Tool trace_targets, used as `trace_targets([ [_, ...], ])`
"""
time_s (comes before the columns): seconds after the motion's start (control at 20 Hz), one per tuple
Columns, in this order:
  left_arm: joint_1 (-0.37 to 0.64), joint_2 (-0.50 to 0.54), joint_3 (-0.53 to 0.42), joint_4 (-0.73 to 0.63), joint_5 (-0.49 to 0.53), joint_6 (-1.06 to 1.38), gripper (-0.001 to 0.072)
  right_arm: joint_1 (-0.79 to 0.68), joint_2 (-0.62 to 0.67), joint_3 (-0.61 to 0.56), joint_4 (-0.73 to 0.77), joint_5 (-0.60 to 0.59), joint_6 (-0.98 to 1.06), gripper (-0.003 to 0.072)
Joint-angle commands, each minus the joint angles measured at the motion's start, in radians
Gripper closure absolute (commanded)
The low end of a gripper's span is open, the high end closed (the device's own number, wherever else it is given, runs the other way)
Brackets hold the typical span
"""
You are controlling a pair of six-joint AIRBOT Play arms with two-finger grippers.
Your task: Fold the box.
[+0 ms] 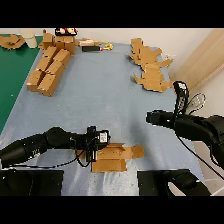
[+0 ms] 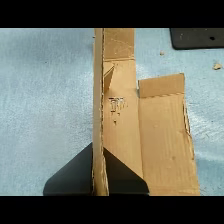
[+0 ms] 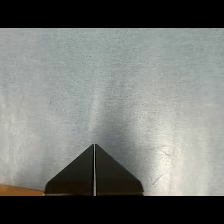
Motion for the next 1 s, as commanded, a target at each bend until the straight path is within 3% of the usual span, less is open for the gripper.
trace_targets([
  [0.0, -0.001, -0.001, 0.000, 0.002, 0.010, -0.003, 0.0698, 0.008, 0.002, -0.006, 0.023, -0.005, -0.069, 0.0686],
  [0.15, -0.001, -0.001, 0.000, 0.001, 0.018, -0.003, 0.0698, 0.117, 0.032, -0.045, 0.027, -0.063, -0.072, 0.0686],
  [0.35, -0.001, -0.001, 0.000, 0.001, 0.018, -0.003, 0.0698, 0.376, 0.117, -0.124, 0.019, -0.108, 0.037, 0.0686],
  [0.55, -0.001, -0.001, 0.000, 0.001, 0.018, -0.003, 0.0698, 0.575, 0.166, -0.130, 0.027, -0.281, 0.158, 0.0686],
  [0.7, -0.001, -0.001, 0.000, 0.001, 0.016, -0.003, 0.0698, 0.750, 0.155, -0.146, 0.084, -0.280, 0.129, 0.0687],
  [0.75, -0.001, -0.001, 0.000, 0.001, 0.017, -0.003, 0.0698, 0.837, 0.152, -0.164, 0.039, -0.265, 0.131, 0.0687],
  [0.95, -0.001, -0.001, 0.000, 0.001, 0.009, -0.003, 0.0698, 1.239, 0.139, -0.254, -0.414, -0.172, 0.385, 0.0687],
])
